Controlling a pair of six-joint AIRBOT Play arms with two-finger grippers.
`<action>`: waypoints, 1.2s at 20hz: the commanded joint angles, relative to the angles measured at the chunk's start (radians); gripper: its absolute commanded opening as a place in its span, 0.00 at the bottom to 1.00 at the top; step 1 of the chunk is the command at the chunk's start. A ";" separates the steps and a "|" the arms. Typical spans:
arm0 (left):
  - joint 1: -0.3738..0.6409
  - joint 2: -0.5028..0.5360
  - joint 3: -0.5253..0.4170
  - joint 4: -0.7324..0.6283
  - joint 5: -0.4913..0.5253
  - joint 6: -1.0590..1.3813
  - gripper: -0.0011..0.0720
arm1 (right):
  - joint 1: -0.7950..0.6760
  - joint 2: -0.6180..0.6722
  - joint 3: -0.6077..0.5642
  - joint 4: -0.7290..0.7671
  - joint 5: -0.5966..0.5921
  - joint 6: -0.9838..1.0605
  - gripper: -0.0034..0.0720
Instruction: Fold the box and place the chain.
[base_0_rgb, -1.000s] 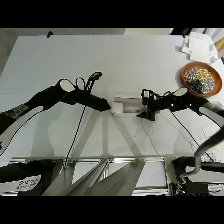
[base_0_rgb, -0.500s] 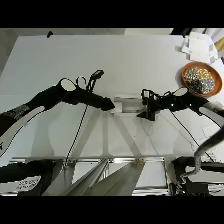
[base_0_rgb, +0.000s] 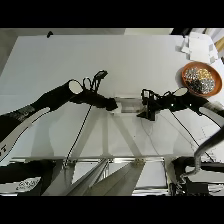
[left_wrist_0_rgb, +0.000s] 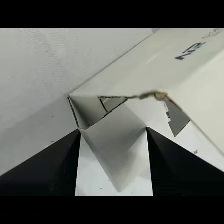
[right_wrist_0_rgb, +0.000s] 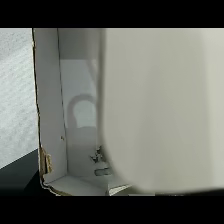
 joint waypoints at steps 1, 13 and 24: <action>-0.037 -0.009 0.042 0.130 0.014 -0.195 0.65 | 0.001 0.000 0.000 0.000 0.000 0.000 0.79; -0.158 -0.090 0.214 0.491 -0.079 -0.637 0.65 | 0.001 0.000 0.000 0.000 0.000 0.000 0.79; -0.182 -0.192 0.347 0.523 -0.250 -0.830 0.55 | 0.001 0.000 0.000 0.000 0.000 0.000 0.79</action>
